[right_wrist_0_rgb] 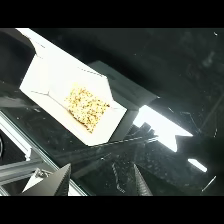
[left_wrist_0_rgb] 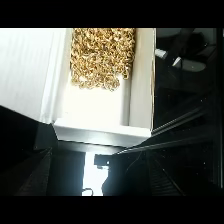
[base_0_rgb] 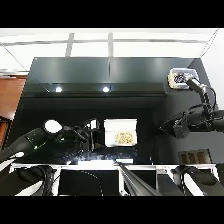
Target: Fold the box and place the chain.
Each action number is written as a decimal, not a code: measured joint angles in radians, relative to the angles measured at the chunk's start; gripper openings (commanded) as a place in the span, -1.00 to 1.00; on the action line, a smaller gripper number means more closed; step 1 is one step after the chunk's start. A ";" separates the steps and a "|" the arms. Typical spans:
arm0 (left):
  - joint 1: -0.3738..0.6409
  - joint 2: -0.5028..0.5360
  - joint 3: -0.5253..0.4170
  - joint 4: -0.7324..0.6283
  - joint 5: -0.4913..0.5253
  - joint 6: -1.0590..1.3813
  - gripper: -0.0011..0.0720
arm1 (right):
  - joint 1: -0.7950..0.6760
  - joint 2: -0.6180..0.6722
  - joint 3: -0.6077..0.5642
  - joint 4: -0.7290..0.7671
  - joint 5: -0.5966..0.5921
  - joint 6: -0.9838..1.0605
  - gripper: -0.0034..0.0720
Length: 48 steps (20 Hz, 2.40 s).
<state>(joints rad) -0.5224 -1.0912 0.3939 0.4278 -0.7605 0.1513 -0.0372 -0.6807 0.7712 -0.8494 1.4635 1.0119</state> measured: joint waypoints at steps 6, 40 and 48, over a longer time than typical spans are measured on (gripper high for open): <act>-0.009 -0.029 0.014 -0.021 -0.002 0.001 0.92 | 0.000 0.000 0.000 0.000 -0.007 0.000 0.34; -0.086 -0.071 0.061 -0.024 0.050 0.108 0.05 | 0.270 -0.375 -0.010 0.102 -0.525 -0.178 0.87; -0.086 -0.071 0.061 -0.028 0.051 0.108 0.06 | 0.311 -0.392 -0.010 0.128 -0.264 -0.474 0.87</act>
<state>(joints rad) -0.6083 -1.1622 0.4545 0.3996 -0.7094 0.2588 0.2733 -1.0729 0.7616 -0.7216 1.1992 0.5377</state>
